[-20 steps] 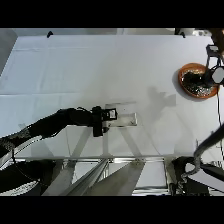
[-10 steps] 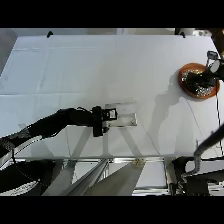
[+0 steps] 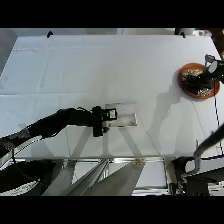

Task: Fold the box and place the chain.

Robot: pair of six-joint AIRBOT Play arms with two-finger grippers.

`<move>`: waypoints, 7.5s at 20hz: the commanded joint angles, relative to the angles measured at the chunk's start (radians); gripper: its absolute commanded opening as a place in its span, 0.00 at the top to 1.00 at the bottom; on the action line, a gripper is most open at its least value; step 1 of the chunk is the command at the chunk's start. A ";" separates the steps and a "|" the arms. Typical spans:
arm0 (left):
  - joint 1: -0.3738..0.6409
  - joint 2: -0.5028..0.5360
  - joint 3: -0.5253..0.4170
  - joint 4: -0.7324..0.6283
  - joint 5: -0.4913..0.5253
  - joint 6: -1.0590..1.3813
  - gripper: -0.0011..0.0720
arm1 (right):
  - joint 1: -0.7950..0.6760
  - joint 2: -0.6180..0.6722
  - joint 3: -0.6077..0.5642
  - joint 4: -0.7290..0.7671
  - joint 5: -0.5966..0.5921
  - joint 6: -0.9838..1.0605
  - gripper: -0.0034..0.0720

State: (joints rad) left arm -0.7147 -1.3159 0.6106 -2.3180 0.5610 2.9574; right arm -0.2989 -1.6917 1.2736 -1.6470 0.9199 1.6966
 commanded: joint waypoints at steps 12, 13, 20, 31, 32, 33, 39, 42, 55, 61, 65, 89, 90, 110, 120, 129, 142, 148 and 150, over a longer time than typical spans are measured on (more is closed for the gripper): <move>0.000 0.000 0.000 0.000 0.000 0.000 0.79 | 0.000 0.327 0.001 0.007 0.092 -0.091 0.94; 0.000 0.000 0.000 0.000 0.000 0.000 0.79 | 0.000 0.356 0.001 0.010 0.113 -0.113 0.94; 0.000 0.000 0.000 0.000 0.000 0.000 0.79 | 0.001 0.586 0.001 0.204 0.352 -0.270 0.94; 0.000 0.000 0.000 0.000 0.000 0.000 0.79 | 0.001 0.941 -0.095 0.663 0.557 -0.417 0.94; 0.000 0.000 0.000 0.000 0.000 0.000 0.79 | 0.001 0.960 -0.134 0.693 0.555 -0.426 0.94; 0.000 0.000 0.000 0.000 0.000 0.000 0.79 | 0.006 0.979 -0.182 0.708 0.546 -0.434 0.94; 0.000 0.000 0.000 0.000 0.000 0.000 0.79 | 0.297 1.018 -0.488 0.729 0.279 -0.437 0.94; 0.000 0.000 0.000 0.000 0.000 0.000 0.79 | 0.539 0.982 -0.563 0.734 0.101 -0.382 0.94; 0.000 0.000 0.000 0.000 0.000 0.000 0.79 | 0.922 0.631 -0.565 0.735 -0.195 -0.338 0.94; 0.000 0.000 0.000 0.000 0.000 0.000 0.79 | 0.996 0.542 -0.565 0.735 -0.299 -0.332 0.94; 0.000 0.000 0.000 0.000 0.000 0.000 0.79 | 1.002 0.487 -0.565 0.735 -0.288 -0.331 0.94; 0.000 0.000 0.000 0.000 0.000 0.000 0.79 | 1.001 0.594 -0.565 0.543 -0.293 -0.151 0.94; 0.000 0.000 0.000 0.000 0.000 0.000 0.79 | 0.995 0.608 -0.565 0.546 -0.307 -0.151 0.94; 0.000 0.000 0.000 0.000 0.000 0.000 0.79 | 1.043 0.568 -0.649 0.602 -0.460 -0.118 0.94; 0.000 0.000 0.000 0.000 0.000 0.000 0.79 | 1.016 0.592 -0.649 0.596 -0.398 -0.048 0.59; 0.000 0.000 0.000 0.000 0.000 0.000 0.79 | 0.616 0.822 -0.649 0.196 -0.154 0.059 0.59; 0.000 0.000 0.000 0.000 0.000 0.000 0.79 | 0.143 0.505 -0.649 0.137 -0.410 0.114 0.56; 0.000 0.000 0.000 0.000 0.000 0.000 0.79 | 0.143 0.391 -0.601 0.137 -0.550 0.157 0.56; 0.000 0.000 0.000 0.000 0.000 0.000 0.79 | 0.143 0.364 -0.571 0.137 -0.565 0.158 0.56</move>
State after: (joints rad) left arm -0.7151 -1.3163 0.6109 -2.3180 0.5610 2.9574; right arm -0.1539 -1.2823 0.6689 -1.5093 0.4084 1.8362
